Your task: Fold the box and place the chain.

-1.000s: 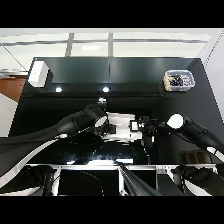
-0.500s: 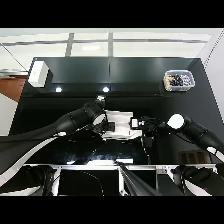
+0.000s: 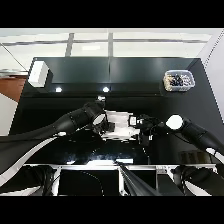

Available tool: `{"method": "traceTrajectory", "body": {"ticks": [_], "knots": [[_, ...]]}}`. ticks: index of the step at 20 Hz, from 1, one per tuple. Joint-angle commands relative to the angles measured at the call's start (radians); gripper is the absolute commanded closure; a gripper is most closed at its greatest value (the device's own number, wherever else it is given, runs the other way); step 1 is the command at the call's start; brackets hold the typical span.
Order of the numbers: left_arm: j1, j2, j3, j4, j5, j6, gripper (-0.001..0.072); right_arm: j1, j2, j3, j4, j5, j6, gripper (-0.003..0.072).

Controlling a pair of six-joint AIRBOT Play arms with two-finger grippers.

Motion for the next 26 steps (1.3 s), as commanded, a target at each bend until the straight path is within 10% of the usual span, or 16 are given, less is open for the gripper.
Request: {"method": "traceTrajectory", "body": {"ticks": [1, 20, 22, 24, 26], "knots": [[0.001, -0.001, 0.0, -0.001, 0.003, -0.002, 0.0678, 0.023, 0.0, 0.001, 0.02, -0.009, 0.018, 0.0429], [0.001, -0.002, 0.0, -0.002, 0.007, -0.002, 0.0678, 0.055, -0.021, 0.001, 0.169, -0.113, 0.085, 0.044], [0.001, -0.002, 0.0, -0.002, 0.006, -0.002, 0.0678, 0.054, -0.021, 0.001, 0.163, -0.125, 0.085, 0.03], [0.001, -0.002, 0.0, -0.002, 0.006, -0.002, 0.0678, 0.054, -0.021, 0.001, 0.144, -0.125, 0.085, 0.0433], [0.001, -0.002, 0.0, -0.002, 0.007, -0.002, 0.0678, 0.054, -0.021, 0.001, 0.145, -0.125, 0.089, 0.0306]]}}
